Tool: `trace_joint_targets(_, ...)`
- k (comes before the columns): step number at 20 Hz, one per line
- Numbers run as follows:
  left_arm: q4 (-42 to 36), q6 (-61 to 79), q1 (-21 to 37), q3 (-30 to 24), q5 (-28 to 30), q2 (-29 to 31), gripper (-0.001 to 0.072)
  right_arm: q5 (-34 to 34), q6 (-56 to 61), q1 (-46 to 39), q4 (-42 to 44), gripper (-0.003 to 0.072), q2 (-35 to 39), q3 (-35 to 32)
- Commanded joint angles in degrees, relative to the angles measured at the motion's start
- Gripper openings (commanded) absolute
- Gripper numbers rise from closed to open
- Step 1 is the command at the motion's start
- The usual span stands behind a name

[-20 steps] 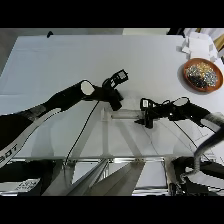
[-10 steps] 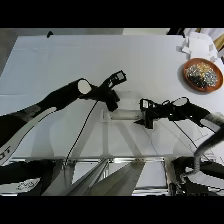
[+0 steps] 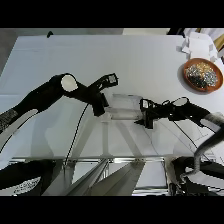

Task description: Fold the box and place the chain.

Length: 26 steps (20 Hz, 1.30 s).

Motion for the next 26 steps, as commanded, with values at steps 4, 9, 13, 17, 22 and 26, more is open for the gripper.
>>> trace_joint_targets(4, 1.33, 8.07, 0.09, -5.73, -2.62, -0.87, 0.0009, -0.02, 0.00, -0.04, 0.07, 0.0340, 0.07, 0.02)
trace_joint_targets(9, 5.73, 8.35, 0.13, -5.99, -2.58, -2.84, 0.0071, -0.02, 0.00, -0.04, 0.07, 0.0340, 0.07, 0.02)
trace_joint_targets(13, 5.90, 13.27, 0.09, -5.99, 0.00, -3.54, 0.0277, 0.00, 0.00, -0.04, 0.07, 0.0340, 0.04, 0.02)
trace_joint_targets(17, 5.07, 19.80, 0.09, -5.99, 4.35, -3.54, 0.0418, -0.02, 0.00, -0.04, 0.07, 0.0340, 0.07, 0.02)
trace_joint_targets(22, 1.05, 23.76, 0.09, -5.99, 8.94, -3.67, 0.0459, 0.00, 0.00, -0.04, 0.04, 0.0340, 0.04, 0.02)
trace_joint_targets(26, -1.20, 23.76, 0.07, -5.99, 9.55, -3.67, 0.0453, 0.00, 0.00, -0.04, 0.04, 0.0340, 0.07, 0.02)
